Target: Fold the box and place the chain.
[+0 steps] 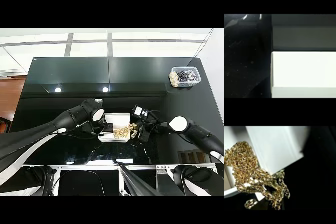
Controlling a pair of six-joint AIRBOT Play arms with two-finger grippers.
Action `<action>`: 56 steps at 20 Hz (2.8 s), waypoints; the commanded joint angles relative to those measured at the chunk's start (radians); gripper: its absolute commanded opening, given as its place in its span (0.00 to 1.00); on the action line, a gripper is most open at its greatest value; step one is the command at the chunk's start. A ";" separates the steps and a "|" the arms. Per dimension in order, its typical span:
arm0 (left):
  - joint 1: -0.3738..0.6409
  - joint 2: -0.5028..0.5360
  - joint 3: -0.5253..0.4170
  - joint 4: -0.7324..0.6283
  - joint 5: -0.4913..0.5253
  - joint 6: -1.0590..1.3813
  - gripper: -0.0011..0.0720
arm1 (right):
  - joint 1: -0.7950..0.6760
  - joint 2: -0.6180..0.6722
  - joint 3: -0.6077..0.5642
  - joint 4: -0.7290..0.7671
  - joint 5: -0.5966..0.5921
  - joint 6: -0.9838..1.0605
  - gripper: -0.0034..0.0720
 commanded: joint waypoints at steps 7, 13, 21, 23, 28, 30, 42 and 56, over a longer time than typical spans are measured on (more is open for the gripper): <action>0.001 0.000 0.000 0.000 0.003 0.000 0.06 | -0.022 0.228 0.410 -0.216 0.442 0.579 0.06; 0.001 0.000 0.000 0.000 0.003 0.001 0.06 | -0.022 0.228 0.667 0.017 0.479 0.641 0.06; 0.001 0.000 0.000 0.001 0.003 0.001 0.06 | -0.021 0.118 0.572 0.122 0.494 0.649 0.06; 0.001 0.000 0.000 0.001 0.003 0.000 0.06 | -0.019 0.078 0.496 0.123 0.494 0.649 0.06; 0.001 0.000 0.000 0.001 0.002 0.000 0.06 | -0.008 0.035 0.359 0.114 0.469 0.648 0.06; 0.001 0.000 0.000 0.001 0.002 0.000 0.06 | 0.003 0.035 0.340 0.114 0.452 0.648 0.06; 0.001 0.000 0.000 0.001 0.003 0.001 0.06 | -0.169 0.048 0.270 -0.157 0.545 0.551 0.47; 0.001 0.000 0.000 0.001 0.000 0.000 0.06 | -0.039 -0.065 -0.026 -0.080 0.039 -0.291 0.94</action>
